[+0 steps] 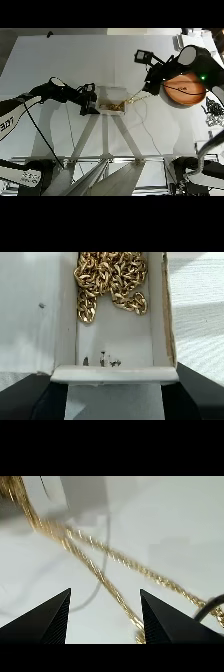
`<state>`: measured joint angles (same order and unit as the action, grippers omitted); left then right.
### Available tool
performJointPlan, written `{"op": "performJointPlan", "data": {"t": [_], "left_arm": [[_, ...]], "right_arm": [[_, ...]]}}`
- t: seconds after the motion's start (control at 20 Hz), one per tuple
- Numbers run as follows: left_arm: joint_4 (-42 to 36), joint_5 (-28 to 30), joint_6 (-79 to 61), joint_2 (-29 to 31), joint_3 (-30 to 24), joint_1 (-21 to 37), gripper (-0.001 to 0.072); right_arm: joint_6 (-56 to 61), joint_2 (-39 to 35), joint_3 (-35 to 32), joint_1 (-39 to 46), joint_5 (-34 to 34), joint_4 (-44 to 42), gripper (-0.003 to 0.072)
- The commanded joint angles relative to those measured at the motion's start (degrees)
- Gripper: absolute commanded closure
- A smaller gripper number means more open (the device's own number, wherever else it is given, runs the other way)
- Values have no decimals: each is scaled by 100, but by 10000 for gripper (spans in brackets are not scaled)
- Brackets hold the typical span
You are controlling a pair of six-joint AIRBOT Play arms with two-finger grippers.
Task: Fold the box and place the chain.
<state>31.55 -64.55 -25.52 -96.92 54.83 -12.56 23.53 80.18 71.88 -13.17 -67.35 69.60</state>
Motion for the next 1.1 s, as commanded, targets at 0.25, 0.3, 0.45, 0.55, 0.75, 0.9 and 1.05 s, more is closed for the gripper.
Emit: {"op": "performJointPlan", "data": {"t": [0.25,0.3,0.45,0.55,0.75,0.9,1.05], "left_arm": [[0,2,-2,-2,0,2,271],[0,2,-2,-2,0,2,271],[0,2,-2,-2,0,2,271],[0,2,-2,-2,0,2,271],[0,2,0,-2,0,2,271],[0,2,-2,-2,0,2,271],[0,2,-2,-2,0,2,271]], "right_arm": [[-2450,1158,-2,138,109,-87,8],[-2490,1266,-2,90,146,-90,8],[-2618,1508,-2,-28,684,-181,8],[-2618,1622,-2,-79,850,-280,9],[-2614,1720,-2,-168,560,-234,17],[-2612,1762,-2,-212,472,-234,88],[-2496,1840,-4,-212,396,-227,410]]}}
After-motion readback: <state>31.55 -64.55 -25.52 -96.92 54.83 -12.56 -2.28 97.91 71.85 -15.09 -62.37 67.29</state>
